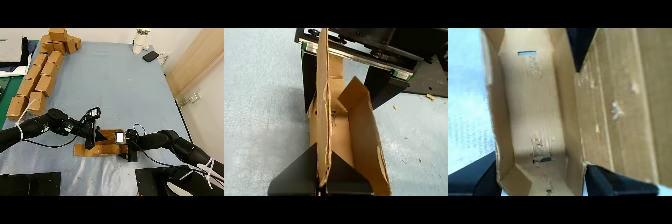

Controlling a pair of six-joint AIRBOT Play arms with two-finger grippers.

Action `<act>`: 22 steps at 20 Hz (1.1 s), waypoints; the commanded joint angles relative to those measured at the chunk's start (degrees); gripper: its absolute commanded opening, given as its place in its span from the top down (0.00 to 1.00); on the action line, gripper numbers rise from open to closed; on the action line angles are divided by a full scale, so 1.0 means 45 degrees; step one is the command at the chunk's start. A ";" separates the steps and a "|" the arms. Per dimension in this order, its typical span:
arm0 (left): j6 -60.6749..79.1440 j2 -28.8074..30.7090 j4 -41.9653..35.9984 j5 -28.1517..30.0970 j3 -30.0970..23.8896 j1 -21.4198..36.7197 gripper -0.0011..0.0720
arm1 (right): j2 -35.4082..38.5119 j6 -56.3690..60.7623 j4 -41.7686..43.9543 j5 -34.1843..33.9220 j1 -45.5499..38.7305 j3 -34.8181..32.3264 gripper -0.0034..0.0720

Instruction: Fold the box.

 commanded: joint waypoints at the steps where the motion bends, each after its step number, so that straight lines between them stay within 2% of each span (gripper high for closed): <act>1: 0.0005 -0.0010 -0.0029 0.0019 0.0000 0.0000 0.97 | -0.0063 -0.0044 -0.0073 -0.0185 -0.0019 -0.0180 0.00; 13: 0.0005 -0.0010 -0.0024 0.0019 0.0000 0.0000 0.97 | -0.0544 -0.0039 -0.0389 0.0486 -0.0024 -0.0185 0.00; 14: 0.0005 -0.0010 -0.0029 0.0019 0.0000 0.0000 0.97 | -0.0544 -0.0044 -0.0398 0.0486 -0.0024 -0.0185 0.03; 15: 0.0005 -0.0010 -0.0029 0.0019 0.0000 0.0000 0.97 | -0.0544 -0.0039 -0.0398 0.0481 -0.0019 -0.0185 0.12; 16: 0.0005 -0.0010 -0.0029 0.0019 0.0000 0.0000 0.97 | -0.0544 -0.0039 -0.0408 0.0481 -0.0019 -0.0185 0.16; 22: 0.0005 -0.0010 -0.0029 0.0019 0.0000 0.0000 0.97 | -0.0544 -0.0039 -0.0505 0.0481 -0.0019 -0.0185 0.16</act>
